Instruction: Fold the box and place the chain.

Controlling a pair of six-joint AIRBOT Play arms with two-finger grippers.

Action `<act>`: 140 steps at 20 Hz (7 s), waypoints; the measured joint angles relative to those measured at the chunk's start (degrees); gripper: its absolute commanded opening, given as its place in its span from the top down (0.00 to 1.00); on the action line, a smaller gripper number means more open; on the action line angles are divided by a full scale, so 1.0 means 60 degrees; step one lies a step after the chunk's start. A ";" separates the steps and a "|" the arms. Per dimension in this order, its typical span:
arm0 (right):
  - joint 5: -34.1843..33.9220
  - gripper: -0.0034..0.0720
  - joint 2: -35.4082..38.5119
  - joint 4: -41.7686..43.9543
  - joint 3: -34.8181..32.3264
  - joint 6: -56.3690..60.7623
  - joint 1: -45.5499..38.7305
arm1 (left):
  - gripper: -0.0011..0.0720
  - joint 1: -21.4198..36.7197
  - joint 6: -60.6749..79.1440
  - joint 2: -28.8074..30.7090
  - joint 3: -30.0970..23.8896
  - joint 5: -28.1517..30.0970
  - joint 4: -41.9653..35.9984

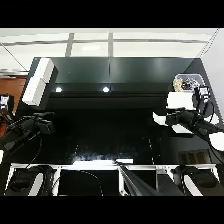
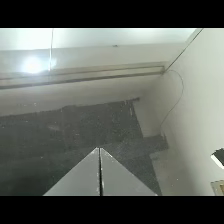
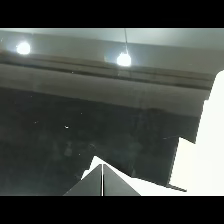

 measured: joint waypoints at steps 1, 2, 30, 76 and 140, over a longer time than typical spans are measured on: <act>0.0000 0.94 0.0000 0.0000 0.0000 0.0000 0.0004 | 0.94 0.0000 0.0000 0.0000 0.0000 0.0000 0.0000; 0.0000 0.94 0.0000 0.0000 0.0000 0.0000 0.0004 | 0.94 0.0000 -0.0004 0.0000 0.0000 0.0000 0.0000; -0.2295 0.91 -0.2251 0.0055 0.2619 0.0769 -0.3136 | 0.00 -0.0022 -0.0018 -0.0361 -0.0007 0.2109 -0.1184; 0.8539 0.94 -0.8735 0.2699 0.6131 -0.3442 -0.7439 | 0.02 -0.0404 -0.1042 -0.5482 0.2390 -0.1610 -0.0816; 0.6189 0.07 -0.3056 0.2226 0.2707 -0.6696 -0.2503 | 0.94 -0.5803 0.8841 -1.0506 0.5788 -0.2189 -0.2521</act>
